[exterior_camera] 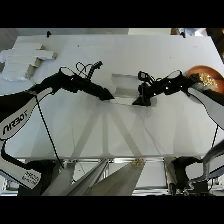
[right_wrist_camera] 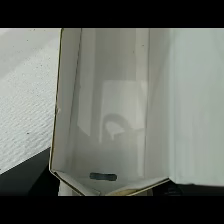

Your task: Fold the box and place the chain.

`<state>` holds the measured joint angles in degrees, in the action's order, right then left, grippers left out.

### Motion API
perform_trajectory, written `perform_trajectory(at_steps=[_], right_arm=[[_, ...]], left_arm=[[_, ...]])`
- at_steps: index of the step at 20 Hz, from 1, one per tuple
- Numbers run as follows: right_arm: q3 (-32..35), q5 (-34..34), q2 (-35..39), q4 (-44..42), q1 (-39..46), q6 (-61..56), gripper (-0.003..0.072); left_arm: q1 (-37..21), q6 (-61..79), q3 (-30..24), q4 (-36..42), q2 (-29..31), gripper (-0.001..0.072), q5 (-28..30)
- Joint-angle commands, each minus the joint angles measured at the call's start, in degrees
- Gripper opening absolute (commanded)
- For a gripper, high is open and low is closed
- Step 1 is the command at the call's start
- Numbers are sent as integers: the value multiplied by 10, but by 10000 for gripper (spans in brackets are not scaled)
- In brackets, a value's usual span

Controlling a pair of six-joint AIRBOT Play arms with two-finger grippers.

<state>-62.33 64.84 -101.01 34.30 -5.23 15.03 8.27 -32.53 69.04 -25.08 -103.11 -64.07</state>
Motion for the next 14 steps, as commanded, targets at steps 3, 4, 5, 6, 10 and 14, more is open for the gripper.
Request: perform_trajectory(at_steps=[3,4,5,6,10,14], right_arm=[[0,1,0,0,0,0,112],[0,1,0,0,0,0,112],[0,1,0,0,0,0,112],[0,1,0,0,0,0,112],[0,1,0,0,0,0,112],[0,1,0,0,0,0,112]], left_arm=[[0,25,0,6,4,580,-64],[-2,43,0,7,8,580,-80],[-6,57,0,8,14,581,-85],[-9,67,0,7,19,581,-86],[-20,70,0,2,35,580,-95],[-35,38,0,-110,48,578,-99]])
